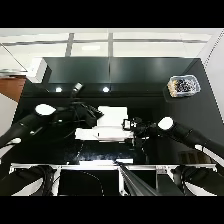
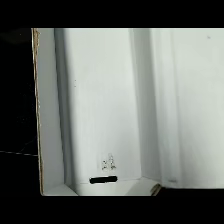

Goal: Fold the box and place the chain.

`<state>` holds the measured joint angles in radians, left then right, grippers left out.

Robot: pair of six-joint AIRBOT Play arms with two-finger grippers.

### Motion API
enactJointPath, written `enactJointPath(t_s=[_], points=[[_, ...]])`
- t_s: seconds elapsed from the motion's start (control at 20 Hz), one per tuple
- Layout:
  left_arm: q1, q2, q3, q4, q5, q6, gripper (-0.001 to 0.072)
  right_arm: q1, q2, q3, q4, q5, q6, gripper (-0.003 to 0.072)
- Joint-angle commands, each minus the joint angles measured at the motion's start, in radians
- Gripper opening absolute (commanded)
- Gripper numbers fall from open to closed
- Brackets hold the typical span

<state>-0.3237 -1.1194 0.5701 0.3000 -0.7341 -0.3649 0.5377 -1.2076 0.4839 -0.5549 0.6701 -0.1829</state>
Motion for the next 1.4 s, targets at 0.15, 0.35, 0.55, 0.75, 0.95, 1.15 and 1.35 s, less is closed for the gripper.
enactJointPath(t_s=[0.15,0.35,0.55,0.75,0.95,1.15,1.35], points=[[0.249,0.101,0.007,0.441,-0.204,-0.198,0.0714,0.0,0.0,0.001,0.0,0.0,0.0,0.0434],[0.216,0.1,-0.02,0.607,-0.399,0.271,0.0711,0.0,0.0,0.001,0.0,0.0,0.0,0.0434],[0.069,0.099,-0.058,0.564,-0.261,0.46,0.0711,0.0,0.0,0.001,0.0,0.0,0.0,0.0434],[-0.073,0.079,-0.064,0.558,-0.098,0.47,0.0711,0.0,0.0,0.001,0.0,0.0,0.0,0.0434],[-0.127,0.04,-0.065,0.549,-0.077,0.466,0.0708,0.0,0.0,0.001,0.0,0.0,0.0,0.0434],[-0.135,0.036,-0.065,0.509,-0.002,0.385,0.0366,0.0,0.0,0.001,0.0,0.0,0.0,0.0434],[-0.135,0.036,-0.064,0.436,-0.047,0.387,0.0322,0.0,0.0,0.001,0.0,0.0,0.0,0.0434]])
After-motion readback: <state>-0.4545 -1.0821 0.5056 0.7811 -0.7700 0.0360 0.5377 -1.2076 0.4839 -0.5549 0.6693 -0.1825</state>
